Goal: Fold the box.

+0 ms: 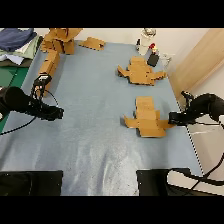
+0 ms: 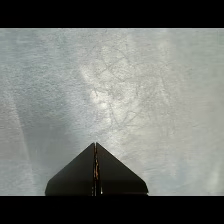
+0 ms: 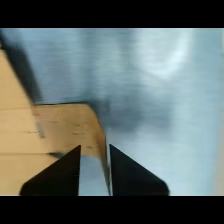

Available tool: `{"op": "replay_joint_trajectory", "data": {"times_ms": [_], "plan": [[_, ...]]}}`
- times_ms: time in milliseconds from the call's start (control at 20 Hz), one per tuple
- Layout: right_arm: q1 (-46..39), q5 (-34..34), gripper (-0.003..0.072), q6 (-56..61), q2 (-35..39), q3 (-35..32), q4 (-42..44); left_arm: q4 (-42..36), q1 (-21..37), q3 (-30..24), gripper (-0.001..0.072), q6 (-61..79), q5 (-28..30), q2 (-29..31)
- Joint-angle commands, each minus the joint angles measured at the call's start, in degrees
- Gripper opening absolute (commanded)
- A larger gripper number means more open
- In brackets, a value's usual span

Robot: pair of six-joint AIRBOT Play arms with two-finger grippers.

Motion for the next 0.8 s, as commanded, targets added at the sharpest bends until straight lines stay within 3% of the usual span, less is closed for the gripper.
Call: {"op": "replay_joint_trajectory", "data": {"times_ms": [0,50,200,300,400,600,750], "plan": [[0.0,-3.23,0.0129,-9.01,-1.05,0.04,12.94,-1.9,-0.04,0.07,0.0014,0.04,-0.24,0.0],[0.59,-4.26,0.0021,-9.01,-1.05,-0.02,12.87,-2.64,-0.02,0.07,0.0015,0.11,-0.79,0.0],[3.19,-6.56,0.0004,-6.93,-1.03,-0.22,15.76,-5.44,-0.02,0.09,0.0015,1.31,-2.75,0.0],[6.82,-7.61,0.0004,-6.08,-1.01,-1.75,23.87,-8.33,-0.02,0.15,0.0018,3.78,-4.57,0.0],[13.25,-6.49,0.0003,-6.49,-0.83,-5.55,31.5,-10.64,-0.02,1.03,0.0455,3.98,-6.88,0.0],[30.95,4.33,0.0003,-6.45,2.62,-15.89,38.53,-15.41,0.0,2.97,0.0479,5.79,-8.7,-0.04],[44.81,15.91,0.0003,-6.88,7.39,-20.63,39.19,-18.08,0.0,2.95,0.0481,7.87,-8.79,-2.58]]}}
